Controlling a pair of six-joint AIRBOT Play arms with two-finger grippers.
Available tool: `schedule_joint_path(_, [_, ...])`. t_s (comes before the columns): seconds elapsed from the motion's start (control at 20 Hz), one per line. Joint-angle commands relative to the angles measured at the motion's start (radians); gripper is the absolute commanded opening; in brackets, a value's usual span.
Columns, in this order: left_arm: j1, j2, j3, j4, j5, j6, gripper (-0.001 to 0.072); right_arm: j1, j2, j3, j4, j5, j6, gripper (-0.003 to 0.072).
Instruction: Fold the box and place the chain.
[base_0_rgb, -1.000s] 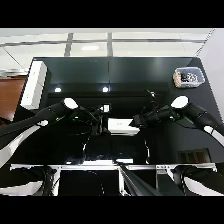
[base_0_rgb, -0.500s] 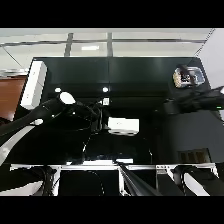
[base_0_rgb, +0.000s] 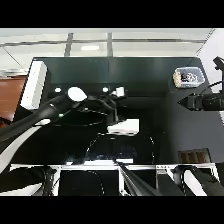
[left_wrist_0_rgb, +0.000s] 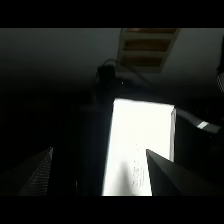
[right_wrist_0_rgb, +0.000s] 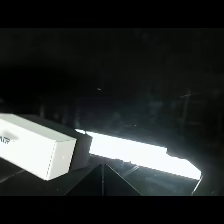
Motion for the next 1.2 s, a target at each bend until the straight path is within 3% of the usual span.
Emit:
schedule_joint_path(0.0, [-0.074,-0.091,0.099,0.153,-0.006,-0.145,0.0714,-0.012,0.003,0.0,-0.012,0.004,0.002,0.0017])
schedule_joint_path(0.2, [-0.08,-0.105,0.105,0.164,-0.075,-0.186,0.0714,-0.012,0.003,0.0,-0.011,-0.004,0.002,0.0017])
schedule_joint_path(0.6, [-0.08,-0.106,0.105,0.248,-0.103,-0.289,0.0714,-0.012,0.003,0.0,-0.031,-0.019,0.001,0.0017])
schedule_joint_path(1.15, [-0.103,-0.121,0.106,0.243,-0.129,-0.288,0.0713,-0.012,0.003,0.0,-0.03,-0.027,0.001,0.0017])
